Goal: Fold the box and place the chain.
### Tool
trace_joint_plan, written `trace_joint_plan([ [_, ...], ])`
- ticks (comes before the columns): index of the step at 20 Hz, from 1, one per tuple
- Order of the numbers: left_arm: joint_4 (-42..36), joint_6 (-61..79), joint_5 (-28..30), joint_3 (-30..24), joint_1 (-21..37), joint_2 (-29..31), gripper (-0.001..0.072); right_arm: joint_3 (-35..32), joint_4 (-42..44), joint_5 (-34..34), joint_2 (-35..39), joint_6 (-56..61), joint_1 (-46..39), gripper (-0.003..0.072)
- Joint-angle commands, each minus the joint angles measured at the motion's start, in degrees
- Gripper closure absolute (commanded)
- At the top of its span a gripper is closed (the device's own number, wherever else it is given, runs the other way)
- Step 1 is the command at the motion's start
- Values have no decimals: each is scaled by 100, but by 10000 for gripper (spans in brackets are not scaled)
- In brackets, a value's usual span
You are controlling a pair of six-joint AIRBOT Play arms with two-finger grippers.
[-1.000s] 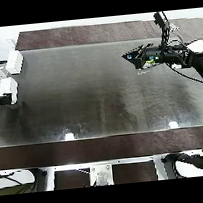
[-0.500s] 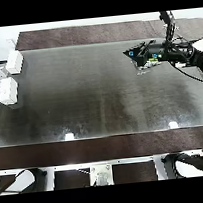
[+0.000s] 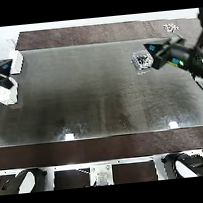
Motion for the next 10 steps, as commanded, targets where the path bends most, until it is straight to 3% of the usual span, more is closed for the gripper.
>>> trace_joint_plan([
  [1,-39,-129,1513,-621,-1325,774,695,-1434,-146,-1303,1338,-11,7,677],
  [5,-42,-94,3307,-1792,-2824,1316,695,-2702,-179,-1471,2420,-125,7,677],
  [10,-44,-52,4227,-2680,-3884,1362,694,-3595,-179,-1508,3185,-122,4,676],
])
